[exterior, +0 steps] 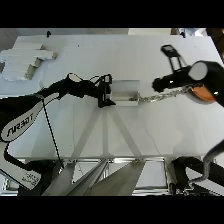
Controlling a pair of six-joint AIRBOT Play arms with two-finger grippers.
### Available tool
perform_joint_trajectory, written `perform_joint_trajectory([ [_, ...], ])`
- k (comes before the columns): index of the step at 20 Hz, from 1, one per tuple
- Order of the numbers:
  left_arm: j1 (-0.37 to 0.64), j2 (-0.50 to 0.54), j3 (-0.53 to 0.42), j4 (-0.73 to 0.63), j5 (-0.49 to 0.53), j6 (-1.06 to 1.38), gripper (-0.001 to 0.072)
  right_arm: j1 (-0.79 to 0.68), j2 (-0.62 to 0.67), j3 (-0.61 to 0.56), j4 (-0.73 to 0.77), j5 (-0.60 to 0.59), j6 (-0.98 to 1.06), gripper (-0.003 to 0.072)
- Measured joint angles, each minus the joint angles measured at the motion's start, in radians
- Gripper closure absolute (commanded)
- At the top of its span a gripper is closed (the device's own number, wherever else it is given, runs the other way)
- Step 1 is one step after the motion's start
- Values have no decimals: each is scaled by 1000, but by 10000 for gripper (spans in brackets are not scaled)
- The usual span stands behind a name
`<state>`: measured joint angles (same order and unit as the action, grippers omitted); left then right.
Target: Fold the box and place the chain.
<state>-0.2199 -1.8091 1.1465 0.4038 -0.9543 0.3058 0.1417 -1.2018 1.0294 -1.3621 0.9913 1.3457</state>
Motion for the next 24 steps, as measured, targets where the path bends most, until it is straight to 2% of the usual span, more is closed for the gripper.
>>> perform_joint_trajectory([
  [2, 0, 0, 0, 0, 0, 0, 433, -80, 5, 0, -84, 32, 87, 193],
  [3, 0, 0, 0, 0, 0, 0, 433, -108, 5, 0, -125, 43, 122, 119],
  [4, 0, 0, 0, 0, 0, 0, 433, -130, 5, 0, -157, 51, 147, 84],
  [7, 0, 0, 0, 0, 0, 0, 433, -170, -16, 0, -225, 77, 205, 39],
  [14, 0, 0, 0, 0, 0, 0, 433, -188, -174, -1, -268, 82, 485, 30],
  [20, 0, 0, 0, 0, 0, 0, 433, -159, -260, -1, -288, -44, 694, 30],
  [24, 0, 0, 0, 0, 0, 0, 433, -127, -322, -1, -309, -75, 751, 50],
])
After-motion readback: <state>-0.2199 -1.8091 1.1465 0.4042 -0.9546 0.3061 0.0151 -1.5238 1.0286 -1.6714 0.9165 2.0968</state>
